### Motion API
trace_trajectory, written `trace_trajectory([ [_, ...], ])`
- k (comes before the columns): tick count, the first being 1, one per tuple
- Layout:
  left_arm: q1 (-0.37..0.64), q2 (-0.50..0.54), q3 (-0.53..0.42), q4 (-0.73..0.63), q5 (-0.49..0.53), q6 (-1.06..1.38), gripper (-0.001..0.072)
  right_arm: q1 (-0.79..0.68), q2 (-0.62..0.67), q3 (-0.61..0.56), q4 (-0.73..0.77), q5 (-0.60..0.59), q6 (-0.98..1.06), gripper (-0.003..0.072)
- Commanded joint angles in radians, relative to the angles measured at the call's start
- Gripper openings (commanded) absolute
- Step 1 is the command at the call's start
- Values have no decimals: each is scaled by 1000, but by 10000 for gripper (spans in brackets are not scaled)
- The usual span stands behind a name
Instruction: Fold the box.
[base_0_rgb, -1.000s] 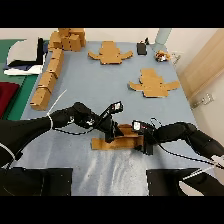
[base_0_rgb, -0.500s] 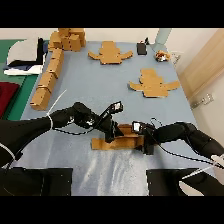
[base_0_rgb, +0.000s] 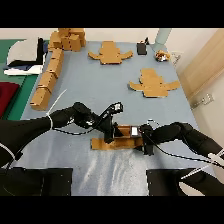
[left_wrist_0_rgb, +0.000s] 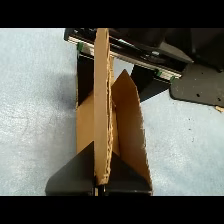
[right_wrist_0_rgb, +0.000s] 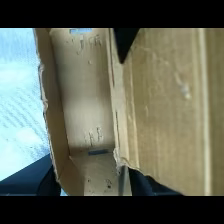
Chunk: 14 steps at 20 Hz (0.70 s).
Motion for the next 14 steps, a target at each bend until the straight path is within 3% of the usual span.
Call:
trace_trajectory([
  [1,0,0,0,-2,2,0,13,2,-2,0,1,24,-10,638],
  [2,0,0,0,-2,2,0,13,2,-2,0,1,34,-10,668],
  [14,0,0,0,-2,2,0,13,2,-2,0,1,38,-6,647],
])
